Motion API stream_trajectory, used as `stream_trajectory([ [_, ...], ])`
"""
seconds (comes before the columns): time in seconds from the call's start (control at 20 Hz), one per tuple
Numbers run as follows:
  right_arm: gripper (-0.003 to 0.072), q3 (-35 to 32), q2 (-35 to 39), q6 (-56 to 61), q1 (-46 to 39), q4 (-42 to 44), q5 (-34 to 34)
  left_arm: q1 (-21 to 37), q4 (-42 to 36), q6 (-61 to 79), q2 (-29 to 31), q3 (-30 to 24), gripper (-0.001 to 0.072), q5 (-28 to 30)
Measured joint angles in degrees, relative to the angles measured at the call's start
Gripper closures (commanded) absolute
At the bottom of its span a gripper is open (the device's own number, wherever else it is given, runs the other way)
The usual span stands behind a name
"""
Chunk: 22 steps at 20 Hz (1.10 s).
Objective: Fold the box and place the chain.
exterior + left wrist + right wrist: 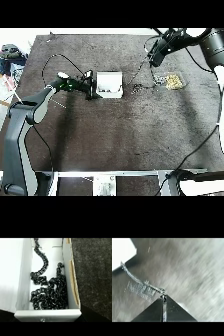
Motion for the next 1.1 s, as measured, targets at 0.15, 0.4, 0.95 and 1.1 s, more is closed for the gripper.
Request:
stream_trajectory([
  [0.15,0.0673,0.0,3.45,0.35,2.97,0.85,-5.42,0.0,0.0,0.02,0.0,0.0,0.0178,0.0],
  [0.4,0.0673,0.0,6.38,0.59,9.11,2.58,-14.56,0.0,0.0,0.02,0.0,0.0,0.0178,0.0],
  [0.95,0.0672,-0.04,-5.38,8.79,13.77,5.22,-11.19,0.0,0.0,0.0,0.0,0.0,0.0178,0.0],
  [1.1,0.0325,-0.04,-9.53,11.43,13.4,3.23,-8.17,0.0,0.0,0.0,0.0,0.0,0.0178,0.0],
])
